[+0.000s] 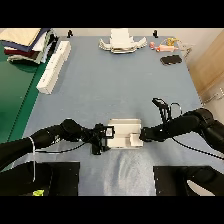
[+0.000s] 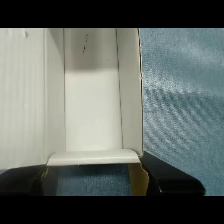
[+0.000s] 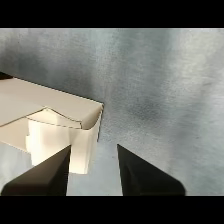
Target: Fold the box.
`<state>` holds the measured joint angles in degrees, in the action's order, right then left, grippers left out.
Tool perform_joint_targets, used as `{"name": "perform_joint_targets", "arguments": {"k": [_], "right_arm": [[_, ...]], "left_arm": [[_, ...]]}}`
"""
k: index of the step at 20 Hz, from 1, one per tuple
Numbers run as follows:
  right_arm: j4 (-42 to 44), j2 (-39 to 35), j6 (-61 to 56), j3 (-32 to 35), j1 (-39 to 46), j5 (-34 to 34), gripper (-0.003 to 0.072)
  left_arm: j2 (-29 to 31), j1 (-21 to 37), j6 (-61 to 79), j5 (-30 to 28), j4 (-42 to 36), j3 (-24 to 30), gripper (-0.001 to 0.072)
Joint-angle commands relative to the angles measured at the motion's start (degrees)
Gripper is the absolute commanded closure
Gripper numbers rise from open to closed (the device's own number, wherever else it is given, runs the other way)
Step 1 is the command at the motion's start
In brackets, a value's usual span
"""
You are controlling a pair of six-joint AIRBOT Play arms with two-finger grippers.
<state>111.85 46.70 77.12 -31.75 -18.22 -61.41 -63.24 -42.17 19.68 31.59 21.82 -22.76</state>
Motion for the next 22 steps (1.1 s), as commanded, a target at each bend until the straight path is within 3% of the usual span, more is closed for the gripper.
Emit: {"name": "perform_joint_targets", "arguments": {"k": [1,5,11,14,18,22], "right_arm": [[2.9,2.8,0.8,-0.1,-0.1,0.2,0.0230],[3.4,4.4,0.6,-0.2,-1.4,1.6,0.0253],[-11.3,5.3,-21.7,-3.4,-13.4,1.9,0.0253],[-17.5,9.8,-31.4,-6.3,-19.4,0.9,0.0253],[-24.9,17.0,-38.9,-12.2,-24.4,-5.4,0.0254],[-26.8,22.5,-42.0,-16.0,-25.8,-5.3,0.0254]], "left_arm": [[0.0,0.0,0.0,0.0,0.0,0.0,0.0196],[0.0,0.0,0.0,0.0,0.0,0.0,0.0197],[0.0,0.0,0.0,0.0,0.0,0.0,0.0196],[0.0,0.0,0.0,0.0,0.0,0.0,0.0197],[0.0,0.0,0.0,0.0,0.0,0.0,0.0197],[0.0,0.0,0.0,0.0,0.0,0.0,0.0196]]}}
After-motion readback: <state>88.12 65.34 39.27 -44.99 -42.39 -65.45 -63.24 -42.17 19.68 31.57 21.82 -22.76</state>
